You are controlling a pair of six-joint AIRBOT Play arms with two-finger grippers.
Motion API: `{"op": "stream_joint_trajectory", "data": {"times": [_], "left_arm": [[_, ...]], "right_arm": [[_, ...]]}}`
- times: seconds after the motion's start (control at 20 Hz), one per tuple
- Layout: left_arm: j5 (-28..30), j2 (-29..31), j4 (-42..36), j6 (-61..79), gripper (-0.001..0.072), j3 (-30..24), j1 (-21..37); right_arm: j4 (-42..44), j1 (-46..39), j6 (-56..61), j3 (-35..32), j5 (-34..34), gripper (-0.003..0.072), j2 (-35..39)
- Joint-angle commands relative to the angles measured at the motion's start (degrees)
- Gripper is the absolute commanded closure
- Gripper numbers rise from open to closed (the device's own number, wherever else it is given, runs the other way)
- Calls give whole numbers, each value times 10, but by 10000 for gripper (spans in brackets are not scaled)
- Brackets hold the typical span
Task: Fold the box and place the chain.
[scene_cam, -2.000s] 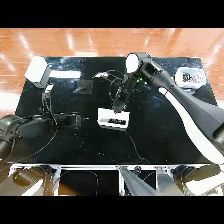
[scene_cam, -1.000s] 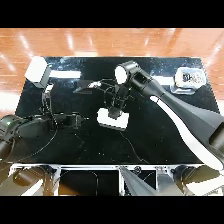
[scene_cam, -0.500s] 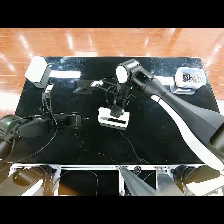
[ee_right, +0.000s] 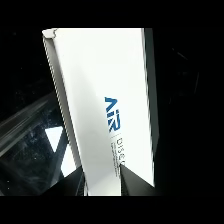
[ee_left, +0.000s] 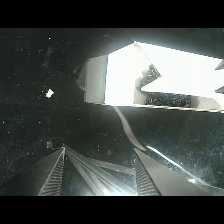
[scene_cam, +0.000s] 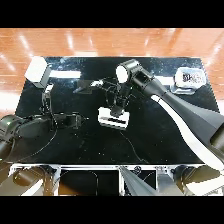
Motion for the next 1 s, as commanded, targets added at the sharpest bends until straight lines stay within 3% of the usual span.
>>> {"op": "stream_joint_trajectory", "data": {"times": [0.0, 0.7, 0.75, 0.8, 0.95], "left_arm": [[0, 0, 0, 0, 180, 0, 0], [0, 0, 0, 0, 180, 0, 0], [0, 0, 0, 0, 180, 0, 0], [0, 0, 0, 0, 180, 0, 0], [0, 0, 0, 0, 180, 0, 0]], "right_arm": [[1, 0, 5, 0, 2, 407, 0], [4, 0, 5, 0, 19, 408, -2], [5, 0, 5, 0, 24, 397, -2], [4, 0, 7, 0, 28, 308, -2], [0, 0, 9, 0, 25, 302, -1]]}}
